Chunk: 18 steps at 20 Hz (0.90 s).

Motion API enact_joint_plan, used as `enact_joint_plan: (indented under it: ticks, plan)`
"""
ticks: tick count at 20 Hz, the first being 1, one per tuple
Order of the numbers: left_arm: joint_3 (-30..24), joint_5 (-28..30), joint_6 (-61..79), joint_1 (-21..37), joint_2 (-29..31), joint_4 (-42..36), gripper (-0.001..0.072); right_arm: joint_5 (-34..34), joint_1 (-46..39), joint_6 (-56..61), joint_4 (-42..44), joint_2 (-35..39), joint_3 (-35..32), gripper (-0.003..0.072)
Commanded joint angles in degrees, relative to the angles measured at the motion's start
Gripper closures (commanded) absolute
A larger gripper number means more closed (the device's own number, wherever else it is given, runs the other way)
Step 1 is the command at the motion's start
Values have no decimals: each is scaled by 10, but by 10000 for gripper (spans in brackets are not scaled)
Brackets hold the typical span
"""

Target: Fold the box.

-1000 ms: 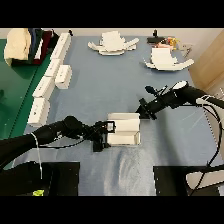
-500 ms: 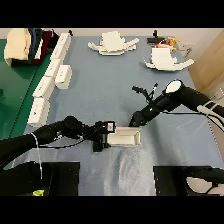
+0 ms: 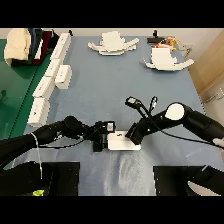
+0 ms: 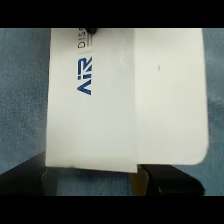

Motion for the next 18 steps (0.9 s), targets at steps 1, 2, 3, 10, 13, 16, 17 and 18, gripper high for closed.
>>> enact_joint_plan:
  ticks: [1,2,3,10,13,16,17,18]
  plan:
    - [0,0,0,0,0,0,406,-93,60,-19,-22,51,-43,681]
    - [0,0,0,0,0,0,406,-103,73,-19,-30,59,-47,681]
    - [0,0,0,0,0,0,406,-110,85,-19,-42,63,-47,680]
    - [0,0,0,0,0,0,406,-104,99,-144,-63,65,-47,224]
    - [0,0,0,0,0,0,406,-117,102,-186,-78,65,-46,224]
    - [0,0,0,0,0,0,406,-123,102,-186,-104,65,-43,223]
    - [0,0,0,0,0,0,406,-127,102,-186,-111,65,-43,189]
    - [0,0,0,0,0,0,406,-129,102,-189,-117,65,-43,161]
